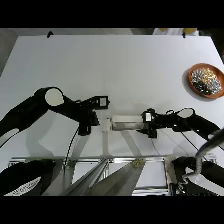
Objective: Fold the box and place the chain.
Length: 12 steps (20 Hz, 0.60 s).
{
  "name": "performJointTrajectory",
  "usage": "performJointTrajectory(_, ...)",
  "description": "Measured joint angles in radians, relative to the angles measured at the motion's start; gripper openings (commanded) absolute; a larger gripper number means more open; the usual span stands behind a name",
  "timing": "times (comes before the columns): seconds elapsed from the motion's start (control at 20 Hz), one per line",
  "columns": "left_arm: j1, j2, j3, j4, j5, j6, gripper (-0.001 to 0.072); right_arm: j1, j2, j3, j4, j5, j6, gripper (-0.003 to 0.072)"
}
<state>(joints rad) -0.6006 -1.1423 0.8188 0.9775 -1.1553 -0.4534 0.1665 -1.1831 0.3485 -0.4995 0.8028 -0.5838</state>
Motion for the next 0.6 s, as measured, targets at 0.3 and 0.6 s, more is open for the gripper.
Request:
performJointTrajectory(0.3,-0.271,-0.007,0.0,0.019,0.312,-0.093,0.0003,0.0,0.0,0.0,0.0,0.0,0.0,0.0295)
performJointTrajectory(0.6,-0.312,-0.095,0.0,0.019,0.824,-0.359,0.0005,0.0,0.0,0.0,-0.001,0.001,0.0,0.0295)
